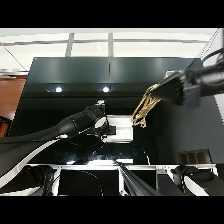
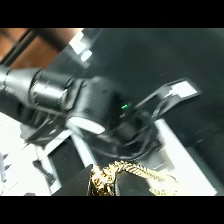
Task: Fold the box and place the chain.
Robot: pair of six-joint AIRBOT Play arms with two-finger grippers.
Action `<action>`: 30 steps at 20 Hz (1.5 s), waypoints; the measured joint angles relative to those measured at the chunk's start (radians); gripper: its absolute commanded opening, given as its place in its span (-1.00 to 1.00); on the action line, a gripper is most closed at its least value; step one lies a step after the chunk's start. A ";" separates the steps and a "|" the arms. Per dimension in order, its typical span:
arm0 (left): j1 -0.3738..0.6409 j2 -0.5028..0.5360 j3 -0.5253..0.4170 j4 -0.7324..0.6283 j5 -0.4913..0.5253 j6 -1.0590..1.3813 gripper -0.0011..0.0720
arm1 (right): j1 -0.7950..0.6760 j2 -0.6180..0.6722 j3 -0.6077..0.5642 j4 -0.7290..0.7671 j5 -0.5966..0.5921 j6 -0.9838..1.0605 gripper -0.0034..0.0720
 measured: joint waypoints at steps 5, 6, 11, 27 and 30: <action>0.000 0.000 0.000 0.000 0.000 0.000 -0.89 | 0.095 0.000 -0.106 0.011 -0.045 -0.001 -0.89; 0.000 0.000 0.000 0.000 0.000 0.000 -0.89 | 0.111 0.000 -0.134 0.010 -0.062 -0.001 -0.89; 0.000 0.000 0.000 0.000 0.001 0.000 -0.89 | 0.180 -0.003 -0.330 0.000 -0.237 0.015 -0.88; 0.000 0.000 0.000 0.000 0.002 0.000 -0.89 | -0.024 -0.006 -0.509 -0.476 -0.500 0.183 0.70; 0.000 0.000 0.000 0.000 0.002 0.000 -0.89 | -0.153 -0.048 -0.533 -0.638 -0.643 0.344 0.69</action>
